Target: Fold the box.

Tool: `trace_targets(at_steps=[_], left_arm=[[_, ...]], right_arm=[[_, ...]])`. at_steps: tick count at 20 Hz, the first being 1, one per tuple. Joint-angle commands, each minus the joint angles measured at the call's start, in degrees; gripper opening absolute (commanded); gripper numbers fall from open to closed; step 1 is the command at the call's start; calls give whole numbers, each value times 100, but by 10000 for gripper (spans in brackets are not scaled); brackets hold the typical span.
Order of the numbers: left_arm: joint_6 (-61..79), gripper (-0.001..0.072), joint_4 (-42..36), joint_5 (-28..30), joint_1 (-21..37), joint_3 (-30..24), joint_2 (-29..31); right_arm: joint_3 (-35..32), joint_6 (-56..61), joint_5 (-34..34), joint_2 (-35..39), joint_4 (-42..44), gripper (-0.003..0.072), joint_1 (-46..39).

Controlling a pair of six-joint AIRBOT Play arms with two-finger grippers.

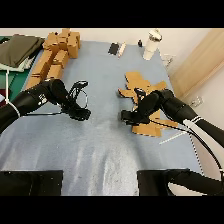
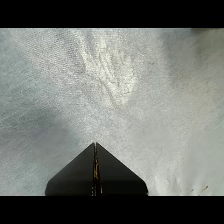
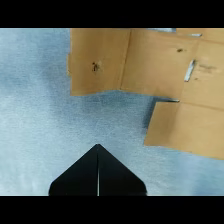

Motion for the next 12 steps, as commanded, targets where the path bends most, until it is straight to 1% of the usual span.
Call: trace_targets(at_steps=[1, 5, 7, 8, 10, 11, 12], left_arm=[[2, 12, 0, 2, 2, 4, 0], [2, 12, 0, 2, 2, 4, 0], [2, 12, 0, 2, 2, 4, 0], [2, 12, 0, 2, 2, 4, 0], [2, 12, 0, 2, 2, 4, 0], [2, 12, 0, 2, 2, 4, 0], [2, 12, 0, 2, 2, 7, 0]], right_arm=[[-4, 26, 4, -15, 46, 3, 11], [26, 4, -144, -15, 271, 4, 11], [251, -116, -562, -13, 59, 10, -140], [437, -168, -922, -13, -131, 134, -339], [800, -529, -1563, 20, -542, 437, -890], [911, -804, -1753, 50, -763, 453, -1207], [975, -1038, -1926, 63, -1073, 454, -1598]])
